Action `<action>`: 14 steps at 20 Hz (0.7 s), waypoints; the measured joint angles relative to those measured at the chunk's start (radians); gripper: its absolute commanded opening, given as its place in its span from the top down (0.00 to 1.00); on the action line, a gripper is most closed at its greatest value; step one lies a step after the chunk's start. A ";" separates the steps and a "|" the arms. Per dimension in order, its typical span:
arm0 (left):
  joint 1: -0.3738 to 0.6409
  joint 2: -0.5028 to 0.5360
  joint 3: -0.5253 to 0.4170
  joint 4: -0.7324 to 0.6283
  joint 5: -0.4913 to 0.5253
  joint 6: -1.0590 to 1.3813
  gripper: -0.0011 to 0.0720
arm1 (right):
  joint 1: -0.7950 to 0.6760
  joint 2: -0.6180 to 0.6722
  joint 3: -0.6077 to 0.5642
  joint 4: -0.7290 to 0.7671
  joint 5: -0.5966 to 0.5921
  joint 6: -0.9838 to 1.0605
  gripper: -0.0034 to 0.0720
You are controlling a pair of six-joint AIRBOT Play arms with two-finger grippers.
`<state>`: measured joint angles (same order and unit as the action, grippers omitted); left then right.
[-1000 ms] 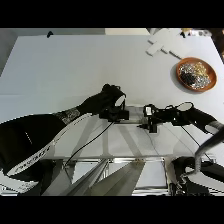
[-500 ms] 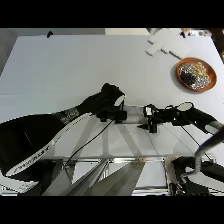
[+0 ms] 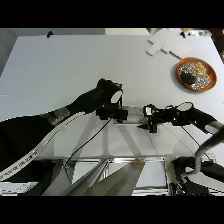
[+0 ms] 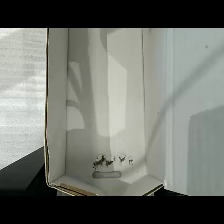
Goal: Fold the box and place the chain.
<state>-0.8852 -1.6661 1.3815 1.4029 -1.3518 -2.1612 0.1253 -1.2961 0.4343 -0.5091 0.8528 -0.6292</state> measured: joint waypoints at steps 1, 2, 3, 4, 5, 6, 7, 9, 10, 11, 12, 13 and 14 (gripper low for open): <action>0.006 0.018 0.000 0.003 -0.008 0.027 0.25 | 0.000 0.000 0.000 0.000 0.000 0.000 0.42; 0.011 0.036 0.000 0.003 -0.016 0.056 0.25 | 0.000 0.000 0.000 0.000 0.000 0.000 0.42; 0.018 0.057 0.000 0.003 -0.026 0.092 0.25 | 0.000 0.000 0.000 0.000 0.000 0.000 0.42; 0.026 0.084 0.000 0.002 -0.044 0.139 0.25 | 0.000 0.000 0.000 0.000 0.000 0.000 0.42; 0.036 0.113 0.000 0.003 -0.064 0.197 0.25 | 0.000 0.000 0.000 0.000 0.000 0.000 0.42; 0.045 0.141 0.000 0.006 -0.085 0.260 0.25 | 0.000 0.000 0.000 0.000 0.000 0.000 0.42; 0.056 0.174 -0.002 0.005 -0.109 0.336 0.20 | 0.000 0.000 0.000 0.000 0.000 0.000 0.42; 0.080 0.240 -0.022 0.003 -0.152 0.509 0.03 | 0.000 0.000 0.000 0.000 0.000 0.000 0.42; 0.093 0.275 -0.039 -0.003 -0.155 0.600 0.03 | 0.000 0.000 0.000 0.000 0.000 0.000 0.42; 0.106 0.309 -0.064 -0.014 -0.143 0.692 0.03 | 0.000 0.000 0.000 0.000 -0.001 0.000 0.42; 0.119 0.351 -0.101 -0.034 -0.115 0.797 0.03 | 0.000 0.000 0.000 0.000 0.000 0.000 0.42; 0.134 0.390 -0.148 -0.053 -0.075 0.904 0.02 | 0.000 0.000 0.000 0.000 0.000 0.000 0.42; 0.149 0.430 -0.203 -0.074 -0.019 1.018 0.02 | 0.000 0.000 0.000 0.000 0.000 0.000 0.42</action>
